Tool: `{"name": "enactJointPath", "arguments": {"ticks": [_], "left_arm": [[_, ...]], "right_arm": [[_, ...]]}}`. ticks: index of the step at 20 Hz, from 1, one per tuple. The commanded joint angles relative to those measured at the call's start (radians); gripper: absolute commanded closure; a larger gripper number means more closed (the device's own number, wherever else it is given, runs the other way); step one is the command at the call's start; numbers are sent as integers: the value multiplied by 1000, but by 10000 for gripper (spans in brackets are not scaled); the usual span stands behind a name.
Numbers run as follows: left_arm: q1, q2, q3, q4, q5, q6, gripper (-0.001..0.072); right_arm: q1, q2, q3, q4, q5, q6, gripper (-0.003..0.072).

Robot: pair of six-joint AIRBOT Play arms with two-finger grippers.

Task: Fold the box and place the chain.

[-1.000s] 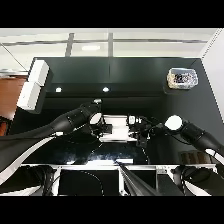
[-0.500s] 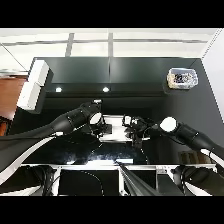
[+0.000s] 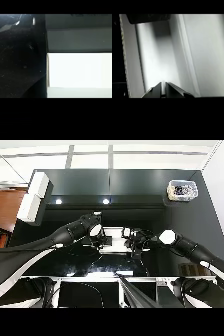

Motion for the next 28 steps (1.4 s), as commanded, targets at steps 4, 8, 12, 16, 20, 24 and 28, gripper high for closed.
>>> {"name": "enactJointPath", "arguments": {"ticks": [4,8,12,16,20,24,28], "left_arm": [[0,0,0,0,6,2,681],[0,0,0,0,4,2,681],[0,0,0,0,-1,2,681],[0,0,0,0,-5,2,681],[0,0,0,0,-7,2,681],[0,0,0,0,-11,3,681],[0,0,0,1,-17,3,681]], "right_arm": [[-300,197,51,-214,247,685,643],[-675,229,33,-284,391,1088,643],[-753,148,-82,-273,454,1260,642],[-579,-2,-100,-114,435,1191,640],[-476,-26,-83,123,416,997,84],[-466,-26,-31,174,470,913,-16],[-401,-26,-12,174,454,943,-15]]}}
